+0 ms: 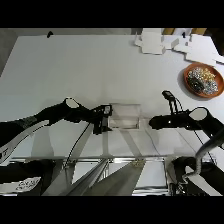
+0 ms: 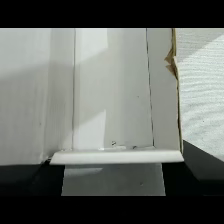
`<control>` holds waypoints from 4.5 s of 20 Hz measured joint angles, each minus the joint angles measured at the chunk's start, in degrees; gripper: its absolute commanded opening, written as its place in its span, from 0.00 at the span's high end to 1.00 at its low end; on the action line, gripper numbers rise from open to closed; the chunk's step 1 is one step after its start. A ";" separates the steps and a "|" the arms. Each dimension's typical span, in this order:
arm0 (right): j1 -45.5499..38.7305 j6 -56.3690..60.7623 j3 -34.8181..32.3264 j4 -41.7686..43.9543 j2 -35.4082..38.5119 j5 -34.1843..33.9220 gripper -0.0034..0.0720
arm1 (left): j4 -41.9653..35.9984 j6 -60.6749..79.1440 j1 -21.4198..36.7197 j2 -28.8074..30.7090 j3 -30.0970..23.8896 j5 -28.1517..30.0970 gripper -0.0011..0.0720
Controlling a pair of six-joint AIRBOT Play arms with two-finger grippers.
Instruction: Fold the box and place the chain.
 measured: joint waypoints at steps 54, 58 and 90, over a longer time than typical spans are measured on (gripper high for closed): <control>32.59 75.69 24.83 -36.11 -17.62 5.75 0.79 | 0.00 -0.02 -0.02 0.00 0.00 0.00 0.80; 33.55 75.56 24.85 -38.36 -17.79 5.99 0.93 | 0.00 0.00 -0.02 0.00 0.00 0.02 0.80; 36.15 75.95 23.23 -44.02 -17.81 2.71 0.93 | -0.07 -0.20 -0.02 0.00 0.00 0.00 0.80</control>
